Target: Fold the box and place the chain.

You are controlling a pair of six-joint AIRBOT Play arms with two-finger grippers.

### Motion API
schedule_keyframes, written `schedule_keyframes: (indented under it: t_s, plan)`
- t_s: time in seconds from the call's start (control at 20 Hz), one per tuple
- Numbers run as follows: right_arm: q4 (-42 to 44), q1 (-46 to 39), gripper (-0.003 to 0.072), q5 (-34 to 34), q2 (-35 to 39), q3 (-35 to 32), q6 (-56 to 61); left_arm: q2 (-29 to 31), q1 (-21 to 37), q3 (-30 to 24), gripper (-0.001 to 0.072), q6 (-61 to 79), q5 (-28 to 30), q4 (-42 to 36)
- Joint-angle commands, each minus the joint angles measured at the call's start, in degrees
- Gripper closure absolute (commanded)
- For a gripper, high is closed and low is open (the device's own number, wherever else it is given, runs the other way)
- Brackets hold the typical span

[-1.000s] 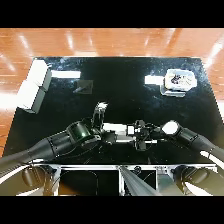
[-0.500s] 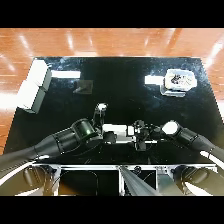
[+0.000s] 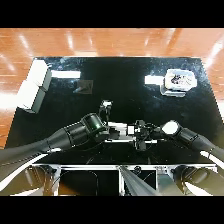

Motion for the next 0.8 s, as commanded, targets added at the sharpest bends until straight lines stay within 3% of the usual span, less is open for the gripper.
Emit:
schedule_keyframes:
  t_s: [0.0, 0.15, 0.2, 0.25, 0.3, 0.4, 0.45, 0.75]
  plan:
    - [0.0, -0.04, 0.0143, 0.07, 0.02, 0.04, -0.04, -0.37, 0.0, 0.48, 0.0374, -0.04, 1.07, 0.22]
    - [0.0, -0.04, 0.0143, 0.07, 0.02, 0.04, -0.04, -0.37, -0.02, 0.48, 0.0425, -0.04, 1.07, 0.2]
    - [0.0, -0.04, 0.0143, 0.04, 0.02, 0.04, -0.04, -0.37, -0.02, 0.48, 0.0464, -0.04, 1.01, 0.2]
    - [0.0, -0.04, 0.0142, 0.04, 0.02, 0.04, -0.04, -0.37, -0.07, 0.48, 0.0574, -0.02, 0.96, 0.2]
    - [0.0, -0.04, 0.0143, 0.02, 0.02, 0.04, -0.02, -0.37, -0.07, 0.48, 0.0616, 0.0, 0.94, 0.17]
    - [0.0, -0.04, 0.0143, 0.02, 0.02, 0.04, -0.02, -0.37, -0.07, 0.48, 0.0627, 0.02, 0.94, 0.17]
    - [0.0, -0.04, 0.0143, 0.02, 0.02, 0.04, -0.02, -0.37, -0.07, 0.48, 0.0694, 0.07, 0.94, 0.17]
    - [0.0, -0.04, 0.0143, 0.02, 0.02, 0.04, 0.0, -0.37, -0.11, 0.48, 0.0692, 0.17, 0.94, -0.07]
